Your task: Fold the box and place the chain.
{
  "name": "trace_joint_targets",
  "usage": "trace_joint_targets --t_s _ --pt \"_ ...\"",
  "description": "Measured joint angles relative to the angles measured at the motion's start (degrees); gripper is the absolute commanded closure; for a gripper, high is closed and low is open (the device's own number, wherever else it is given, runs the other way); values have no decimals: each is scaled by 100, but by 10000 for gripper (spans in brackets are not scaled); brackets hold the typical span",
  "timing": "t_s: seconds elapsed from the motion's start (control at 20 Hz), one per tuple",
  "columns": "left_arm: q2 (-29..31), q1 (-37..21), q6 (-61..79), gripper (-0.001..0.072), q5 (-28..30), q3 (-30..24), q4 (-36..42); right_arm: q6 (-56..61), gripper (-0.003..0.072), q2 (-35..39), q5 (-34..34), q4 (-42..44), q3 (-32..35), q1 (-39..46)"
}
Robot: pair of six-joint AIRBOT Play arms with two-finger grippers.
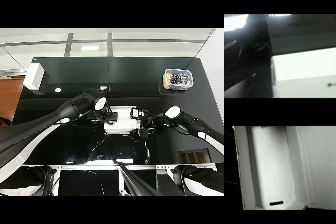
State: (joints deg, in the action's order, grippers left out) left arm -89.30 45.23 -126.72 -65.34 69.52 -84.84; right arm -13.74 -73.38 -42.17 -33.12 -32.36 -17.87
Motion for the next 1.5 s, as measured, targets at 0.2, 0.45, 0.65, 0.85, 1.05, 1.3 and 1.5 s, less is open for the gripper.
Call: trace_joint_targets --t_s 0.2,0.45,0.65,0.85,1.05,1.3,1.5 --pt "-166 57 -225 208 11 111 28 0 380 0 0 0 0 0" --pt "-245 87 -518 208 31 146 66 2 380 0 0 0 0 0" --pt "-273 153 -612 212 20 146 31 0 380 0 0 -2 0 0" --pt "-291 221 -634 371 -28 146 -13 0 380 0 0 -2 0 0" --pt "-295 245 -643 675 -146 146 -26 -2 380 0 0 -4 0 0" --pt "-304 254 -656 628 -111 146 -20 0 380 0 0 -4 -2 0" --pt "-310 267 -627 169 -96 153 90 2 380 -2 11 -2 -2 0"
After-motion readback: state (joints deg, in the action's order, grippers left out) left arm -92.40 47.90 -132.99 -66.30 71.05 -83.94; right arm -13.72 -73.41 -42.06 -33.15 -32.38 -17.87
